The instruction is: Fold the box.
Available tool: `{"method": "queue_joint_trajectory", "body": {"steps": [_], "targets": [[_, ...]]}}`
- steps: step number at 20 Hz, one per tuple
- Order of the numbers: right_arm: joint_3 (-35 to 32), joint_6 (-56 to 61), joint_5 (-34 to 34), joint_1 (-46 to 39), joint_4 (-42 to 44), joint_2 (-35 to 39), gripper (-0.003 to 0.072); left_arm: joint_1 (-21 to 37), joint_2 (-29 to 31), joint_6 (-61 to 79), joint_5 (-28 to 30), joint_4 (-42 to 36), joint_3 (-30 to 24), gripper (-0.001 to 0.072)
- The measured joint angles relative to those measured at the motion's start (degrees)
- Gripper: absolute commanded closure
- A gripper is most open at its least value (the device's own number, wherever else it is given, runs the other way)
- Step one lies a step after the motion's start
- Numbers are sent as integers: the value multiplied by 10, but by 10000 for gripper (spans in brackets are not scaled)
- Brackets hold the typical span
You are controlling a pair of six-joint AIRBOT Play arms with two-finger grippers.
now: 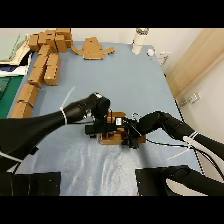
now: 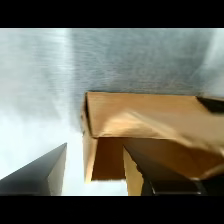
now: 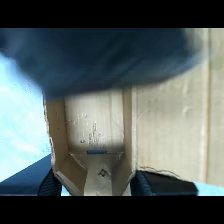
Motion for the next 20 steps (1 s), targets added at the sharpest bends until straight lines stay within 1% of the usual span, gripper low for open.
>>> {"method": "queue_joint_trajectory", "body": {"steps": [6, 8, 10, 11, 13, 15, 18, 20], "targets": [[0, 0, 0, 0, 0, 0, 179, 114, 0, 66, -35, -123, 15, 192], [0, 0, 1, 0, -1, 0, 179, 155, 0, 113, -42, -148, 16, 195], [0, 0, 1, 0, -1, 0, 179, 197, 0, 192, -45, -162, 17, 683], [0, 0, 1, 0, -1, 0, 179, 217, 0, 240, -46, -168, 17, 699], [0, 0, 1, 0, -1, 0, 179, 255, 0, 357, -42, -172, 17, 700], [0, 0, 1, 0, -1, 0, 179, 283, 0, 502, -34, -174, 17, 701], [0, 0, 1, 0, -1, 0, 179, 298, 4, 706, -28, -178, 13, 701], [0, 0, 1, 0, -1, 0, 179, 291, 12, 820, -15, -177, -2, 702]]}}
